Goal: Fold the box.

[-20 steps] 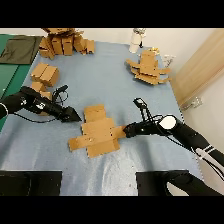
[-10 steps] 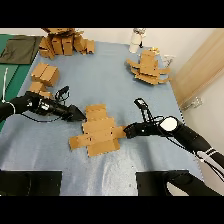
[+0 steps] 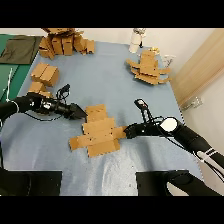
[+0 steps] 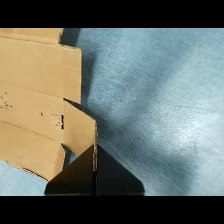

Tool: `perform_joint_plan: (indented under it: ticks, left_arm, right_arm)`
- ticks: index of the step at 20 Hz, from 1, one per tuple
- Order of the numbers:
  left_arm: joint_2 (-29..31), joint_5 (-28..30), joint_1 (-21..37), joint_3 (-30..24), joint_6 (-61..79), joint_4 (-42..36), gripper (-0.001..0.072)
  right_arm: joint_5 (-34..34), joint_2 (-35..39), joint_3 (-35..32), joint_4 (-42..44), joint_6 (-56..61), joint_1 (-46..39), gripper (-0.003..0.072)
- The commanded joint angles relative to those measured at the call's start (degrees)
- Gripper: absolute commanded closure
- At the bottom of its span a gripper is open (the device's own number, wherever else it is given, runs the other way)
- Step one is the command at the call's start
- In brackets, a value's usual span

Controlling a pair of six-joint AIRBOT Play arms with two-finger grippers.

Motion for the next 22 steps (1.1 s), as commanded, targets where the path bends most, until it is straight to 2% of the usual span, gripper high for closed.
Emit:
perform_joint_plan:
  ticks: [1,10,16,22]
  left_arm:
    - [-1.79,-0.28,-1.57,0.79,0.35,-0.2,0.0413]
    - [-2.32,-1.4,-3.43,1.22,5.4,-5.16,0.0413]
    - [-2.45,-4.74,-3.43,1.22,6.54,-4.07,0.0414]
    - [-2.45,-5.18,-5.22,1.2,8.48,-4.07,0.0415]
  right_arm:
    - [-0.09,0.0,-0.07,0.0,0.09,0.07,0.0683]
    - [0.02,0.0,-0.31,-1.46,1.75,0.07,0.0683]
    - [0.0,0.0,-0.31,-1.46,2.19,0.07,0.0683]
    - [-0.02,0.0,-0.28,-1.46,2.58,0.07,0.0683]
